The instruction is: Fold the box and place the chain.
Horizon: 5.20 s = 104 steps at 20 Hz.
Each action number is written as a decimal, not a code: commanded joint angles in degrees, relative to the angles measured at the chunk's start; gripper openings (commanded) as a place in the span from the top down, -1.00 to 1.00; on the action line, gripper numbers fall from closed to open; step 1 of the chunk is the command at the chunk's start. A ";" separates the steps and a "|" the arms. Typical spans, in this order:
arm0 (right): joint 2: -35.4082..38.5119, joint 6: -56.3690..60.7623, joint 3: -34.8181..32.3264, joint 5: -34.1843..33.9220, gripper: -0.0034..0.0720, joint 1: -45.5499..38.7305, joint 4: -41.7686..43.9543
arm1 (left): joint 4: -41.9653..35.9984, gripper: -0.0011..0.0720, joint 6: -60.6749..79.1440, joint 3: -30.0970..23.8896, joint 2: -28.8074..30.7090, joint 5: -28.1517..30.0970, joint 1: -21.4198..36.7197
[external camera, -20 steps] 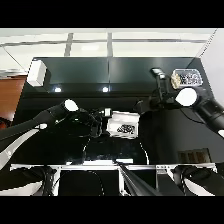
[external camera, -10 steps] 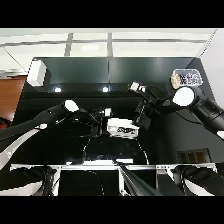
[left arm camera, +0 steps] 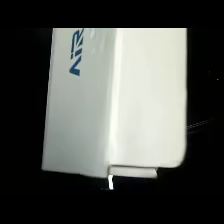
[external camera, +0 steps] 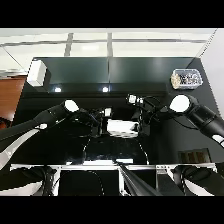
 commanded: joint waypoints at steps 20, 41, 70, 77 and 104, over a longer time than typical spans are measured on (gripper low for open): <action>-0.76 -1.25 -3.06 0.57 0.02 0.07 1.18 | 0.02 -0.11 0.04 0.02 -0.07 0.00 -0.02; 1.79 37.40 -8.04 -3.96 0.87 -1.57 22.10 | 0.02 -0.11 0.04 0.02 -0.07 0.07 -0.02; 18.03 41.90 -0.50 21.53 0.87 -28.35 7.41 | 4.20 -0.99 -8.72 0.04 6.05 3.54 0.22; 20.74 42.10 -0.52 20.41 0.87 -36.59 4.07 | 4.72 -0.97 -22.75 10.34 6.05 -2.95 -3.82; 20.72 41.20 -0.55 16.87 0.87 -36.59 0.02 | 30.80 -0.96 -45.48 31.67 -13.00 -14.34 -16.50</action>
